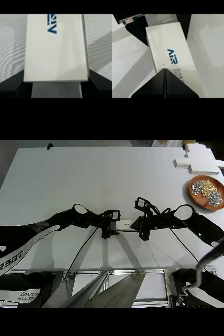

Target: Fold the box and place the chain.

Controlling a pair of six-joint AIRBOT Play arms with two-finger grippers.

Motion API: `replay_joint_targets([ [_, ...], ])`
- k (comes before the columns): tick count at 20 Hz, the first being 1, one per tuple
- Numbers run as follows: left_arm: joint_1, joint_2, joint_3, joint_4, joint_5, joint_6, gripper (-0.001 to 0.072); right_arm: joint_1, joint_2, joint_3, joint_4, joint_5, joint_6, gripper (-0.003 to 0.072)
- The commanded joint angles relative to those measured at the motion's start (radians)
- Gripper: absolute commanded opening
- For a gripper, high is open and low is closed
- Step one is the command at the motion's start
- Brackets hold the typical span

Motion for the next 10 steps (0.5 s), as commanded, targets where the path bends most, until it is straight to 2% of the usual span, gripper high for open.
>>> replay_joint_targets([
  [1,0.001,0.0,0.0,0.0,0.0,-0.001,0.0039,0.017,-0.001,-0.04,-0.021,-0.018,0.0,0.0014],
  [10,0.001,0.0,0.0,0.0,0.0,-0.001,0.0039,0.018,0.002,-0.05,-0.08,-0.066,0.052,0.0014],
])
